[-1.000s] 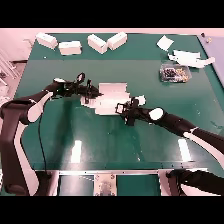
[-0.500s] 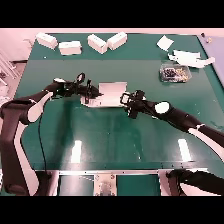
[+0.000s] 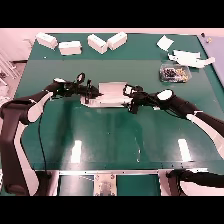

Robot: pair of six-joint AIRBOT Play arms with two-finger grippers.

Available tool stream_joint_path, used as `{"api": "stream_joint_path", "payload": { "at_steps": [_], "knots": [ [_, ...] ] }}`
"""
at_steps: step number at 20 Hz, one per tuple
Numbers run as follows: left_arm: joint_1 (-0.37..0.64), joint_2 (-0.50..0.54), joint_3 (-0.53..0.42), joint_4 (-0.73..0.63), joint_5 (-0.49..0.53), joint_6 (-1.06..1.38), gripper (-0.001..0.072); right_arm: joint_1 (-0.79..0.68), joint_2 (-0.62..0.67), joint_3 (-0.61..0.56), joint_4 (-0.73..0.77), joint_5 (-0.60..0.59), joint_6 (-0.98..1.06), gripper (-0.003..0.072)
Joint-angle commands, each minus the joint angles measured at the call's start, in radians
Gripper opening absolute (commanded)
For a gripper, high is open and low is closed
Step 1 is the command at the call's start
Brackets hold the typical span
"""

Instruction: Fold the box and place the chain.

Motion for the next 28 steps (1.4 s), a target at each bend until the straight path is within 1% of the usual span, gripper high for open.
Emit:
{"api": "stream_joint_path", "payload": {
  "at_steps": [1,6,8,13,14,15,19,25,26,28],
  "knots": [
    [0.000,0.000,0.000,0.000,0.000,0.000,0.0024,-0.039,-0.013,0.030,-0.003,0.065,-0.051,0.0555],
    [0.000,0.000,0.000,-0.001,0.000,0.000,0.0024,-0.066,-0.034,0.047,-0.013,0.087,-0.077,0.0557],
    [0.000,0.000,0.000,0.000,0.000,0.000,0.0024,-0.073,-0.058,0.075,-0.013,0.115,-0.085,0.0607],
    [0.000,0.000,0.000,-0.001,0.000,0.000,0.0024,-0.109,-0.090,0.139,-0.021,0.187,-0.129,0.0608],
    [0.000,0.000,0.000,-0.001,0.000,0.000,0.0024,-0.115,-0.093,0.145,-0.022,0.193,-0.137,0.0609],
    [0.000,0.000,0.000,-0.001,0.000,0.000,0.0025,-0.119,-0.096,0.151,-0.029,0.200,-0.138,0.0626],
    [0.000,0.000,0.000,-0.001,0.000,0.000,0.0024,-0.135,-0.135,0.180,-0.047,0.233,-0.185,0.0626],
    [0.000,0.000,0.000,-0.001,0.000,0.000,0.0024,-0.184,-0.200,0.267,-0.046,0.338,-0.215,0.0628],
    [0.000,0.000,0.000,-0.001,0.000,0.000,0.0024,-0.184,-0.208,0.279,-0.047,0.351,-0.214,0.0665],
    [0.000,0.000,0.000,-0.001,0.000,0.000,0.0024,-0.183,-0.218,0.299,-0.045,0.361,-0.230,0.0665]
  ]
}}
